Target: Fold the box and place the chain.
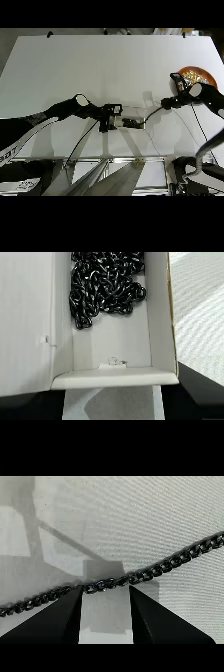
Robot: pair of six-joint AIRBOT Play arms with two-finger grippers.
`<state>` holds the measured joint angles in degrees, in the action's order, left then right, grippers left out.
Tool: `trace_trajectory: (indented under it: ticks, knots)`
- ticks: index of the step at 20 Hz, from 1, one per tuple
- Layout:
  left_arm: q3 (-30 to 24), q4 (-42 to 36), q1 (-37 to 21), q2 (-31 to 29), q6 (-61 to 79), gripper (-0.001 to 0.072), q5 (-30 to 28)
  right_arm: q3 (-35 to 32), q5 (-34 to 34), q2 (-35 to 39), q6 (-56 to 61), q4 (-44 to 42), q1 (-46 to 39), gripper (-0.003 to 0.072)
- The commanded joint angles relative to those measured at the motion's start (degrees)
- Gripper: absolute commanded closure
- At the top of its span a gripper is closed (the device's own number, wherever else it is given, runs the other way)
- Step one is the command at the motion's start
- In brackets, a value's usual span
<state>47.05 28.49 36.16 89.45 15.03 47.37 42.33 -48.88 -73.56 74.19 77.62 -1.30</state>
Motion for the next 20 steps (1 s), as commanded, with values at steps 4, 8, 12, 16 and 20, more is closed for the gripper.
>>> trace_trajectory:
  ticks: [4, 8, 12, 16, 20]
  knots:
    - [0.0, 0.02, 0.0, 0.0, 0.02, 0.0454, 0.0, 0.04, -0.13, -0.26, 0.98, 0.66, -0.02, 0.0513]
    - [-0.02, 0.02, 0.0, 0.0, 0.02, 0.0454, -0.02, 0.04, -0.11, -0.26, 1.01, 0.66, -0.02, 0.0515]
    - [0.0, 0.02, 0.0, 0.0, 0.02, 0.0454, -0.02, 0.04, 0.31, -0.26, 1.01, 0.66, -0.02, 0.0515]
    - [0.0, 0.02, 0.0, 0.0, 0.02, 0.0454, 0.0, 0.04, 1.7, -0.26, 1.01, 2.23, -0.02, 0.0515]
    - [0.0, 0.02, 0.0, 0.0, 0.02, 0.0454, -0.02, 0.04, 1.75, -0.26, 1.01, 2.32, -0.02, 0.0532]
